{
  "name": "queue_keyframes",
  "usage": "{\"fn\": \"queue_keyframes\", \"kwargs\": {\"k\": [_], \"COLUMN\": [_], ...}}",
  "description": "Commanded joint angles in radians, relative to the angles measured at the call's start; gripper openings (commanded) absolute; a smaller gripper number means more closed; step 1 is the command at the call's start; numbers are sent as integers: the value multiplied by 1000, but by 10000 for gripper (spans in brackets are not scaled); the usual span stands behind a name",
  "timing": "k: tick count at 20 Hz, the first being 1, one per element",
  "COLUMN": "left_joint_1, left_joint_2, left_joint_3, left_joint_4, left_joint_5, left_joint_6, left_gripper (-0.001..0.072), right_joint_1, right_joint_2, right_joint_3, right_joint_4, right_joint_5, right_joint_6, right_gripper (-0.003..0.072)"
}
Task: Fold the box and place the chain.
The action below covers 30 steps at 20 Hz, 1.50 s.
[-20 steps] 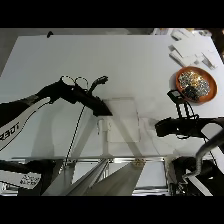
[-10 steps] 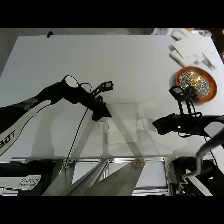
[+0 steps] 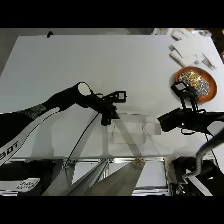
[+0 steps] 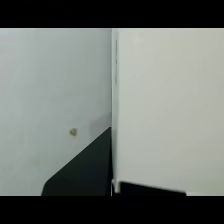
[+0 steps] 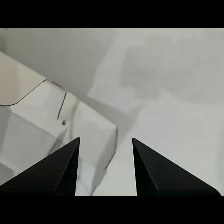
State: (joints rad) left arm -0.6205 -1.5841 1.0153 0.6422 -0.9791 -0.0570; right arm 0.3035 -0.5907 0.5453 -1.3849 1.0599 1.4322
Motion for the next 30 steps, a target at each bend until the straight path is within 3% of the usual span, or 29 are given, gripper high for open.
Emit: {"fn": "queue_keyframes", "kwargs": {"k": [1, 7, 13, 17, 30], "left_joint_1": [-12, -11, -11, -8, 24], "left_joint_2": [-16, -16, -16, -16, -31], "left_joint_3": [1, 1, 1, 26, 27], "left_joint_4": [-51, -51, 13, 47, 78], "left_joint_5": [61, 158, 143, 32, 60], "left_joint_6": [56, 49, 14, 7, 35], "left_gripper": [3, 3, 4, 1, 4], "right_joint_1": [1, 1, 1, 1, 1], "right_joint_2": [1, 1, 0, 0, 0], "right_joint_3": [2, 2, 2, 2, 2], "right_joint_4": [-18, -19, -21, -21, -21], "right_joint_5": [-3, -8, -31, -45, -48], "right_joint_6": [-2, -43, -50, -54, -54], "right_gripper": [368, 367, 367, 367, 367]}}
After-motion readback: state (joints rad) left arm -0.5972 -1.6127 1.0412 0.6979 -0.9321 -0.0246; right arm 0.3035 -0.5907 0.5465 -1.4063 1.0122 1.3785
